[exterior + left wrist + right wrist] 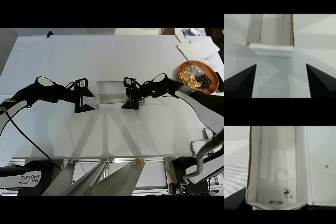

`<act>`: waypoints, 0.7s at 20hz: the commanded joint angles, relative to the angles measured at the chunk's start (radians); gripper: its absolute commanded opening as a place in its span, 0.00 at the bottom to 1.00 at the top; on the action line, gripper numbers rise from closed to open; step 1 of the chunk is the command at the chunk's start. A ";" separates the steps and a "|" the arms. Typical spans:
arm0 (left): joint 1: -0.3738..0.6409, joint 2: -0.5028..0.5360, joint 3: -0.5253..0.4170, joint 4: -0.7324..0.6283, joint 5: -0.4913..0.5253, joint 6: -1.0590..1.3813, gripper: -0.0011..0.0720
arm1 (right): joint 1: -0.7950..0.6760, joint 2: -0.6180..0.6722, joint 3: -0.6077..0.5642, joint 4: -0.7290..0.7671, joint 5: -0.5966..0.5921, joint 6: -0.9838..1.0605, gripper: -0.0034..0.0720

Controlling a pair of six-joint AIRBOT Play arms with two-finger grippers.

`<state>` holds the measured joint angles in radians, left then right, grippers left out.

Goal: Fold the box and place the chain.

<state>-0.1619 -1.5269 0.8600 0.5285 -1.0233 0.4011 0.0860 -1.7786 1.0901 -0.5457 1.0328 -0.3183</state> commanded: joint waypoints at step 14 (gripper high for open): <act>-0.009 -0.152 0.134 -0.064 -0.117 0.175 0.97 | 0.000 0.000 0.000 0.000 0.000 0.000 0.55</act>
<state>-0.1608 -1.6585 0.9836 0.4637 -1.1324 0.5827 0.0860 -1.7786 1.0901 -0.5457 1.0325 -0.3191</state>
